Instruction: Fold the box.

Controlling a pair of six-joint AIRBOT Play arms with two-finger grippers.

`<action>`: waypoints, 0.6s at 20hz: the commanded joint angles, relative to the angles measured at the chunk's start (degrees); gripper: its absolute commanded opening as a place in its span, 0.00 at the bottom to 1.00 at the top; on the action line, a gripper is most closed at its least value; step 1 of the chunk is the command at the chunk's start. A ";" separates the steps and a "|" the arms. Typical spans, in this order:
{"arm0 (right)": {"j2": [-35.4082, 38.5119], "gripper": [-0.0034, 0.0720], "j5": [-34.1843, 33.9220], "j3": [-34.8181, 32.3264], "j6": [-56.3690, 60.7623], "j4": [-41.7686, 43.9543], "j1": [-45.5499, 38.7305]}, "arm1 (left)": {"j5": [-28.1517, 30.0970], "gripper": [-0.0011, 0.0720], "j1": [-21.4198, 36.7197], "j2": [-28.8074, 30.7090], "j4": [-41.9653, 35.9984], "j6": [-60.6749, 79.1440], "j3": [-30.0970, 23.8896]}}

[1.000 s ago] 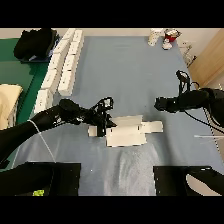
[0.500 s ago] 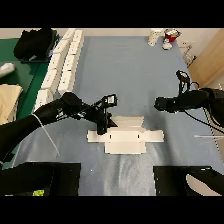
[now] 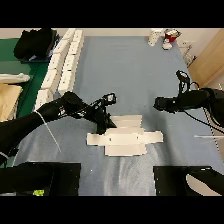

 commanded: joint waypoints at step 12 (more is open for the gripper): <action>0.00 0.53 -3.23 0.04 0.02 1.11 0.07 | -1.73 0.03 0.07 -0.13 1.11 -0.24 -2.05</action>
